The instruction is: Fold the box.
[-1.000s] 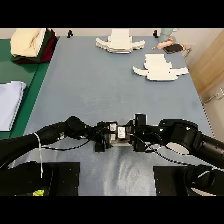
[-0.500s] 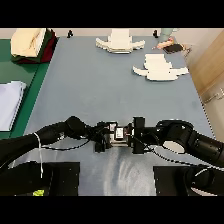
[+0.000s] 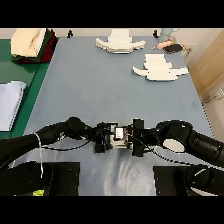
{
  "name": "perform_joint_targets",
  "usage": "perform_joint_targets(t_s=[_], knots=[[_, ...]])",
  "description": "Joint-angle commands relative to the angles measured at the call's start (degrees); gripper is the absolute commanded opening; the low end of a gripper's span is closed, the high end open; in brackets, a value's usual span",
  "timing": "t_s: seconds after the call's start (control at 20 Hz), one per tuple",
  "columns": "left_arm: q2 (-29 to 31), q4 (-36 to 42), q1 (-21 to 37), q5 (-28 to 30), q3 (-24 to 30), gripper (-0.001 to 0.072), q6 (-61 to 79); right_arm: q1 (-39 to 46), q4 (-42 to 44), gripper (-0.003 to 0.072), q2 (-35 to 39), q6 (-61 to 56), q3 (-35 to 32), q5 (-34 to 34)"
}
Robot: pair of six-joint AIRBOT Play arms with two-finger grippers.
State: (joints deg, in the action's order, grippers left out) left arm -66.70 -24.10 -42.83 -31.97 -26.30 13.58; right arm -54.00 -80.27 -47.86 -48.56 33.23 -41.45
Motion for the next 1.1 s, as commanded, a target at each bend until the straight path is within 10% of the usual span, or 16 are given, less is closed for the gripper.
perform_joint_targets(t_s=[0.0,0.35,0.5,1.05], knots=[[-0.02,0.09,0.00,0.33,-0.04,0.0525,-0.13,-0.04,0.83,0.0406,0.57,0.13,0.26,0.57],[-0.02,0.09,0.00,0.33,-0.04,0.0525,-0.13,0.00,0.85,0.0435,4.57,-6.32,0.26,-0.13],[-0.02,0.09,0.00,0.33,-0.04,0.0525,-0.13,0.00,2.93,0.0020,7.26,-15.89,-0.48,0.07],[-0.02,0.09,0.00,0.33,-0.04,0.0525,-0.13,-0.07,24.24,0.0003,14.78,-21.09,-19.39,28.44]])
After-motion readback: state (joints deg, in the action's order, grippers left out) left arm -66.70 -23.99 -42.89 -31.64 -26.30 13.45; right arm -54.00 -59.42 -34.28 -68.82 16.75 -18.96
